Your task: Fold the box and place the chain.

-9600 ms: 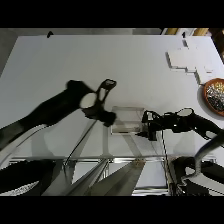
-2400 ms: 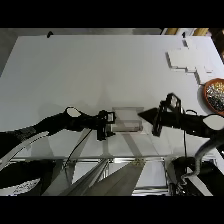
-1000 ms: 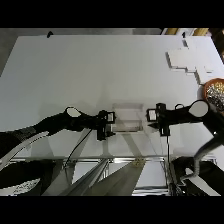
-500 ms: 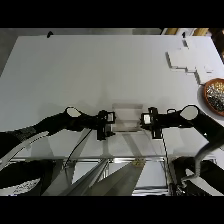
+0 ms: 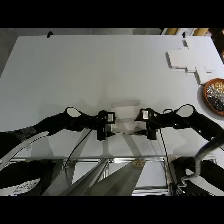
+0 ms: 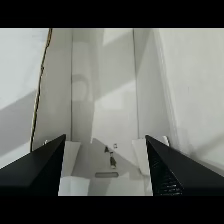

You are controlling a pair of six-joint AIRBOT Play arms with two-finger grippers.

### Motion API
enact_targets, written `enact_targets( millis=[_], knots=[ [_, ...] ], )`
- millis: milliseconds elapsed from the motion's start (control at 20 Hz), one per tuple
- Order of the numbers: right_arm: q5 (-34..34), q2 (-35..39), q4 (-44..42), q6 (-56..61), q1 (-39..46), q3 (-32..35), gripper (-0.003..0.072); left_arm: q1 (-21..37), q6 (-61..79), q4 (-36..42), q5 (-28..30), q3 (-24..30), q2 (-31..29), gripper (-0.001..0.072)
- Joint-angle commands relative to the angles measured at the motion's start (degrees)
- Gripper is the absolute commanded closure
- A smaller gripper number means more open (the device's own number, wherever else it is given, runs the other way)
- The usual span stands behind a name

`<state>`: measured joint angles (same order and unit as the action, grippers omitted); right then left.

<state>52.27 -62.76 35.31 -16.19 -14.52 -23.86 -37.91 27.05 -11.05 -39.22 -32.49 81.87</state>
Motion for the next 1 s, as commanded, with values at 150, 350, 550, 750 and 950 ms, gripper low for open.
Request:
enact_targets(
  millis=[150, 350, 550, 750, 950],
  knots=[
    [0.9, 7.0, 13.1, 20.0, 0.0, 0.1, 0.0508, 0.0, 0.0, 0.1, 0.0, 0.0, 0.0, 0.0456],
    [-1.2, 15.3, 21.3, 38.1, 0.5, 0.1, 0.0666, 0.0, 0.0, 0.1, 0.0, 0.0, 0.0, 0.0456],
    [-5.5, 17.9, 21.2, 49.6, 8.1, 0.1, 0.0665, 0.0, 0.0, 0.1, 0.0, 0.0, 0.0, 0.0456],
    [-6.2, 14.3, 21.5, 64.0, 18.2, 0.1, 0.0665, 0.0, 0.0, 0.1, 0.0, 0.0, 0.0, 0.0456],
    [-0.3, 6.3, 21.0, 72.3, 19.7, 0.1, 0.0665, 0.0, 0.0, 0.1, 0.0, 0.0, 0.0, 0.0456]
  ],
)
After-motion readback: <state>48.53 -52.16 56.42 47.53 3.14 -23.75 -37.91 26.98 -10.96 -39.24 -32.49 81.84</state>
